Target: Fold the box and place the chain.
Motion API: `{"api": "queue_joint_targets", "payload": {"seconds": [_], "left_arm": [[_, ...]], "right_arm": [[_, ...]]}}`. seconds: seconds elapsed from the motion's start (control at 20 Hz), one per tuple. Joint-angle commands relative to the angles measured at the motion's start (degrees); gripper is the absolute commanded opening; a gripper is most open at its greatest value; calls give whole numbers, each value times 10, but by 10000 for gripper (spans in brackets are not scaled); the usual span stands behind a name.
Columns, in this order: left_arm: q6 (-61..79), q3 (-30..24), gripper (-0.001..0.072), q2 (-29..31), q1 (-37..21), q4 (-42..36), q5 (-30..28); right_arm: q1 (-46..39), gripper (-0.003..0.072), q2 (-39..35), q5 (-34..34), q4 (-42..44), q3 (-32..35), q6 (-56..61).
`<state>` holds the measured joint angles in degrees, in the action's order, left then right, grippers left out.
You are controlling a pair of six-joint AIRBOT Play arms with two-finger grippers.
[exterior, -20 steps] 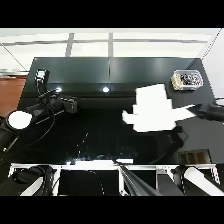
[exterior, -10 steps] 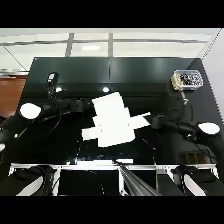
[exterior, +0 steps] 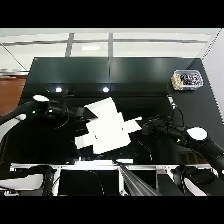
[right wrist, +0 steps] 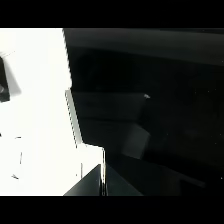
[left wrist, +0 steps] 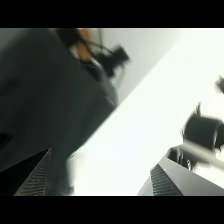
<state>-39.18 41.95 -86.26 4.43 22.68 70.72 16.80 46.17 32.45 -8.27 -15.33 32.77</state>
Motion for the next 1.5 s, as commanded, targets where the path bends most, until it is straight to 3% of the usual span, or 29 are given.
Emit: {"api": "queue_joint_targets", "payload": {"seconds": [0.0,0.15,0.25,0.3,0.35,0.4,0.45,0.5,0.6,0.75,0.9,1.1,1.25,1.45], "left_arm": [[75,69,678,-64,44,87,91],[77,102,541,-70,74,179,91],[95,112,370,-70,76,177,91],[106,116,203,-70,76,174,90],[107,119,82,-70,76,171,89],[107,124,44,-70,76,171,89],[107,128,31,-70,76,171,89],[107,131,31,-70,76,172,89],[104,133,28,-68,76,172,89],[101,130,25,-44,90,186,82],[104,125,25,9,157,229,-3],[219,117,29,75,238,217,-189],[340,117,30,57,252,223,-194],[346,117,30,20,254,223,-194]], "right_arm": [[7,17,0,-6,1,0,0],[7,17,0,-5,1,0,0],[7,17,0,-6,-2,0,0],[7,17,0,-6,-5,0,0],[7,17,0,-6,-8,0,0],[7,17,0,-6,-9,0,0],[6,27,0,-5,-14,-1,0],[1,174,0,4,-30,-7,0],[-24,710,-1,61,-95,-42,0],[-63,709,0,197,-286,-149,0],[-58,708,0,277,-416,-212,-28],[-25,702,1,265,-447,-194,-100],[11,703,2,210,-459,-164,-173],[33,703,29,185,-471,-145,-218]]}}
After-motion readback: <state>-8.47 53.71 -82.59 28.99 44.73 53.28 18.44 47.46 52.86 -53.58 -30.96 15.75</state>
